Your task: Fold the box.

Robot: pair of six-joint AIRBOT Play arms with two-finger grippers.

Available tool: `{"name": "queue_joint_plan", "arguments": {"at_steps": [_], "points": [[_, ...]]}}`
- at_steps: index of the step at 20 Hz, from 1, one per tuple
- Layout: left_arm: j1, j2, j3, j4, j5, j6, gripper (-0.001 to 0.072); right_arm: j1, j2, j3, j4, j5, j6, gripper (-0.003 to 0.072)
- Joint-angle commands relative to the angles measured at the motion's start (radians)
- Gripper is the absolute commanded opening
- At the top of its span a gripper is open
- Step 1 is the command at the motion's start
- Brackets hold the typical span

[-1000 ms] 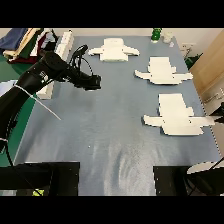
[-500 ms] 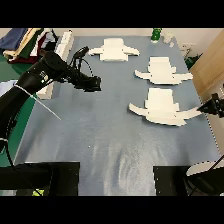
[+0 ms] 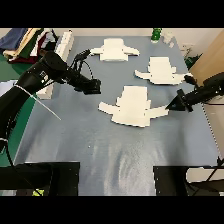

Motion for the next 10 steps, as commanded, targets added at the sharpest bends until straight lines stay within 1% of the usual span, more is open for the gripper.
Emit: {"name": "queue_joint_plan", "arguments": {"at_steps": [1,4,7,8,9,10], "points": [[0.002,0.002,-0.003,0.004,-0.088,0.027,0.0013,0.089,0.126,-0.160,-0.092,0.059,0.056,0.0000],[0.002,0.045,-0.044,0.030,-0.089,0.027,0.0012,0.084,0.203,-0.255,-0.152,0.092,0.085,-0.0001],[0.002,0.155,-0.137,0.066,-0.077,0.022,0.0012,0.092,0.229,-0.266,-0.143,0.163,0.092,0.0004],[0.002,0.193,-0.166,0.068,-0.074,0.020,0.0012,0.092,0.229,-0.266,-0.128,0.175,0.116,0.0073],[0.002,0.220,-0.185,0.068,-0.076,0.017,0.0013,0.092,0.229,-0.266,-0.124,0.193,0.137,0.0301],[0.002,0.242,-0.195,0.068,-0.076,0.018,0.0014,0.092,0.229,-0.266,-0.125,0.214,0.155,0.0441]]}}
